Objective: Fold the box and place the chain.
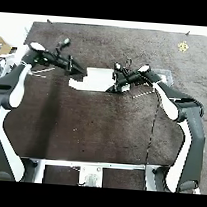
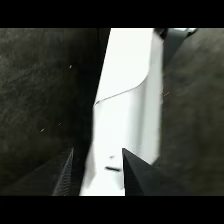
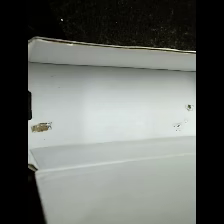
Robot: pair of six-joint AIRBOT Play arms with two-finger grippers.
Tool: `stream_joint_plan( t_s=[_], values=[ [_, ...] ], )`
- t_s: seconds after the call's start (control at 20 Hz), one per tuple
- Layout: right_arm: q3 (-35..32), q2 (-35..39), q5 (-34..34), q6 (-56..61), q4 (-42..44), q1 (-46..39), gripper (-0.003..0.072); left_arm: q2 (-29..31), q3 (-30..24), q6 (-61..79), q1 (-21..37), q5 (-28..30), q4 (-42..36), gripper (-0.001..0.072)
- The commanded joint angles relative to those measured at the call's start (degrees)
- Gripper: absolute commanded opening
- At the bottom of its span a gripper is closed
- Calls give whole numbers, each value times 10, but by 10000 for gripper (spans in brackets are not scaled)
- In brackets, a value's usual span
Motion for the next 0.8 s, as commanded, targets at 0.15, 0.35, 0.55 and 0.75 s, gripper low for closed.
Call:
stream_joint_plan(
  t_s=[0.15,0.35,0.55,0.75],
  values=[
    [0,0,1,0,0,0,393,11,-2,-111,-12,-132,-27,13],
    [0,0,1,0,0,0,393,11,-2,-111,-67,-51,-27,13],
    [0,0,1,0,0,0,393,11,-2,-141,-80,87,-27,13],
    [0,0,1,0,0,0,393,10,-2,-167,-82,161,6,12]
  ],
)
